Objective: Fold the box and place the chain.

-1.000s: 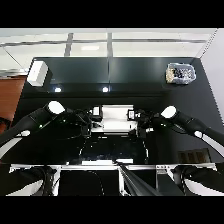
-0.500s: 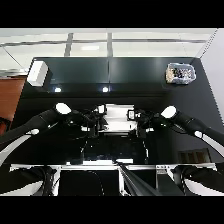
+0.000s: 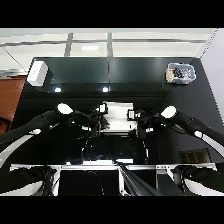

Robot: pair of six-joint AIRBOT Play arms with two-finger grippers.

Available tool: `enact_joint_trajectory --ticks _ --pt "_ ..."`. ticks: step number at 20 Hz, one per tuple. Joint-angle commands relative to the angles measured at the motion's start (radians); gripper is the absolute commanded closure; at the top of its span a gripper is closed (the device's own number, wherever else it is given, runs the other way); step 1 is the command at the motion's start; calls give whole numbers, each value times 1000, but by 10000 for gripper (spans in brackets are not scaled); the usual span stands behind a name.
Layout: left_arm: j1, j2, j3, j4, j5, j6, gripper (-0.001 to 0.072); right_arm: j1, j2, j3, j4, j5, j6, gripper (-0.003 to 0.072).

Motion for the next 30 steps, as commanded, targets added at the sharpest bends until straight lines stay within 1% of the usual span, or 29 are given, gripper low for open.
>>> enact_joint_trajectory --ticks 1,2,4,6,7,8,9,10,11,12,13,14,15,16,18,20,21,23,24,25,26,27,29,30 --pt "31 47 8 70 -77 -61 686 0 0 0 0 0 1 520" --pt "53 88 7 102 -90 -152 687 0 0 0 0 0 1 520" --pt "100 201 7 217 -96 -372 687 0 0 0 0 0 1 520" --pt "142 327 6 388 -92 -519 687 0 0 0 0 0 1 520" --pt "171 366 2 456 -92 -651 687 0 0 0 0 1 1 520" --pt "208 389 -7 515 -85 -820 687 0 0 0 0 0 1 520" --pt "260 391 -19 568 -84 -997 686 0 0 0 0 0 1 520" --pt "314 380 -36 591 -89 -1155 686 0 0 0 0 0 1 520" --pt "387 354 -57 582 -116 -1339 686 0 0 0 0 0 1 520" --pt "460 312 -75 549 -177 -1484 685 0 0 0 0 0 1 520" --pt "522 262 -91 478 -242 -1514 685 0 0 0 0 0 1 520" --pt "576 204 -109 377 -290 -1470 686 0 0 0 0 0 1 520" --pt "607 150 -123 285 -312 -1406 686 0 0 0 0 1 1 520" --pt "615 95 -127 217 -313 -1377 686 0 0 0 0 0 1 520" --pt "578 10 -119 158 -297 -1355 686 0 0 0 0 0 1 520" --pt "491 -40 -107 126 -276 -1337 686 0 0 0 0 1 1 520" --pt "445 -55 -102 86 -275 -1288 686 0 0 0 0 0 1 520" --pt "383 -72 -78 18 -318 -1168 685 0 0 0 0 0 1 520" --pt "374 -72 -57 10 -346 -1123 676 0 0 0 0 1 1 520" --pt "374 -72 -34 3 -388 -1070 558 0 0 0 0 0 1 520" --pt "377 -72 -7 5 -438 -1040 312 0 0 0 0 1 1 520" --pt "379 -72 18 6 -463 -1042 173 0 0 0 0 1 1 520" --pt "368 -72 65 5 -474 -1051 172 0 0 0 0 1 1 520" --pt "350 -72 85 10 -463 -1070 173 0 0 0 0 1 1 520"
